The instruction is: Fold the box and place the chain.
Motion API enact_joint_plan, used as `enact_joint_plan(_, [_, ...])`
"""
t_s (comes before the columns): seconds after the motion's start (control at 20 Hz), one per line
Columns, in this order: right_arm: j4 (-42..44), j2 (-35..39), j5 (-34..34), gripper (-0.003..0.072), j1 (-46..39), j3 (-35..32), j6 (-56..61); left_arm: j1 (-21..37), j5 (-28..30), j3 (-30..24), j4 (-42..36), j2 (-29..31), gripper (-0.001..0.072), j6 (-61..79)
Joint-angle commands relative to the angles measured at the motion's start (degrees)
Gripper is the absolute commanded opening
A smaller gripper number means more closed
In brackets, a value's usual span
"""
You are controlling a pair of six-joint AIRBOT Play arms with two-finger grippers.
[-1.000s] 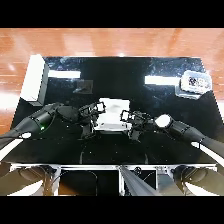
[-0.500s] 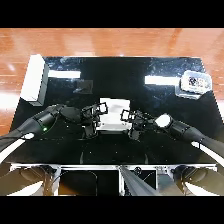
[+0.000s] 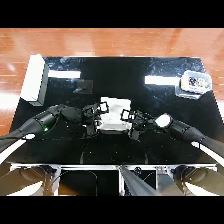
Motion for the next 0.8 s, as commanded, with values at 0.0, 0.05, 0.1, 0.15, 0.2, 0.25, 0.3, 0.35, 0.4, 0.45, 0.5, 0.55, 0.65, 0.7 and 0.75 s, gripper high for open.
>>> enact_joint_plan(0.0, [0.02, 0.0, 0.04, 0.0611, 0.0, -0.02, 0.02, -0.15, -0.66, -0.02, -0.04, -0.04, 0.0339, -0.39])
enact_joint_plan(0.05, [0.02, 0.0, 0.04, 0.0611, 0.0, -0.02, 0.02, -0.15, -0.59, -0.02, -0.02, -0.04, 0.0352, -0.39])
enact_joint_plan(0.1, [0.02, 0.0, 0.04, 0.0611, 0.0, -0.02, 0.02, -0.15, -0.52, -0.02, -0.02, -0.04, 0.038, -0.42])
enact_joint_plan(0.15, [0.02, 0.0, 0.04, 0.0611, 0.0, -0.02, 0.0, -0.15, -0.5, -0.02, -0.04, -0.04, 0.0429, -0.42])
enact_joint_plan(0.2, [0.02, 0.0, 0.04, 0.0611, 0.0, -0.02, 0.0, -0.15, -0.52, -0.02, -0.04, -0.04, 0.0435, -0.42])
enact_joint_plan(0.25, [0.02, 0.0, 0.04, 0.0611, 0.0, -0.02, 0.02, -0.15, -0.5, -0.02, -0.04, -0.04, 0.0435, -0.42])
enact_joint_plan(0.3, [0.02, 0.0, 0.04, 0.0612, 0.0, -0.02, 0.02, -0.15, -0.44, -0.02, -0.04, -0.04, 0.0419, -0.44])
enact_joint_plan(0.35, [0.02, 0.0, 0.04, 0.0611, 0.0, -0.02, 0.02, -0.15, -0.42, -0.02, -0.04, -0.04, 0.0308, -0.48])
enact_joint_plan(0.4, [0.02, 0.0, 0.04, 0.0611, 0.0, -0.02, 0.0, -0.15, -0.5, -0.02, -0.02, -0.02, 0.0302, -0.9])
enact_joint_plan(0.45, [0.02, 0.0, 0.04, 0.0611, 0.0, -0.02, 0.02, -0.15, -0.68, -0.02, -0.04, -0.02, 0.0356, -1.42])
enact_joint_plan(0.5, [0.02, 0.0, 0.04, 0.0611, 0.0, -0.02, 0.02, -0.15, -0.92, -0.02, -0.04, -0.02, 0.0419, -1.42])
enact_joint_plan(0.55, [0.04, 0.0, 0.02, 0.0611, 0.0, -0.02, 0.02, -0.15, -1.05, -0.02, -0.04, -0.04, 0.0397, -1.42])
enact_joint_plan(0.65, [0.02, 0.0, 0.04, 0.0611, 0.0, -0.02, 0.02, -0.13, -0.98, -0.02, 0.13, -0.02, 0.022, -1.46])
enact_joint_plan(0.7, [0.04, 0.0, 0.04, 0.0611, 0.0, -0.02, 0.02, -0.02, -0.96, -0.02, 0.28, 0.0, 0.0161, -2.1])
enact_joint_plan(0.75, [0.02, 0.0, 0.04, 0.0611, 0.0, -0.02, 0.02, 0.22, -1.03, -0.02, 0.61, 0.0, 0.0068, -2.78])
